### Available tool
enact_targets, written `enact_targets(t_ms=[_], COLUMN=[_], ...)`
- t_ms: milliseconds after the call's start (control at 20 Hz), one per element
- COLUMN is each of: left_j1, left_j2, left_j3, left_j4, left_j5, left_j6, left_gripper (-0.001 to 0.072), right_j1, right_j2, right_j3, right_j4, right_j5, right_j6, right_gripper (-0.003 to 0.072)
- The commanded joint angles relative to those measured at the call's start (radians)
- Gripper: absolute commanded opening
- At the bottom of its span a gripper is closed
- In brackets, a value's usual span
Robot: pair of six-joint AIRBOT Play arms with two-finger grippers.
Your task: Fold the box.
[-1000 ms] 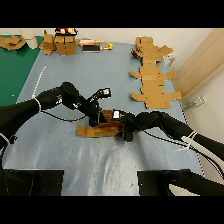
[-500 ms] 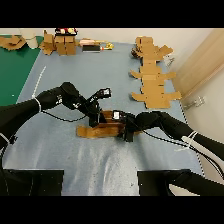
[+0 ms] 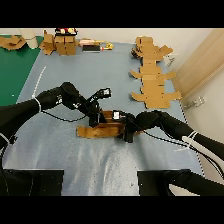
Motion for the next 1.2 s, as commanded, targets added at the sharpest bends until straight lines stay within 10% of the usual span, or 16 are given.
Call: enact_targets(t_ms=[0,450,900,1150], left_j1=[-0.001,-0.001,-0.001,-0.001], left_j2=[0.0,0.0,0.0,0.0], left_j3=[0.0,0.0,0.0,0.0], left_j4=[0.0,0.0,0.0,0.0], left_j5=[0.0,0.0,0.0,0.0], left_j6=[0.0,0.0,0.0,0.0], left_gripper=[0.0014,0.0014,0.0014,0.0014], right_j1=[0.001,-0.02,-0.019,-0.019], right_j2=[0.001,-0.016,-0.031,-0.031], right_j3=[0.002,0.002,0.002,0.002], right_j4=[0.018,0.023,0.055,0.051], right_j5=[0.004,0.019,0.002,0.003], right_j6=[0.0,0.0,0.0,-0.001], right_gripper=[0.0708,0.0703,0.0464,0.0461])
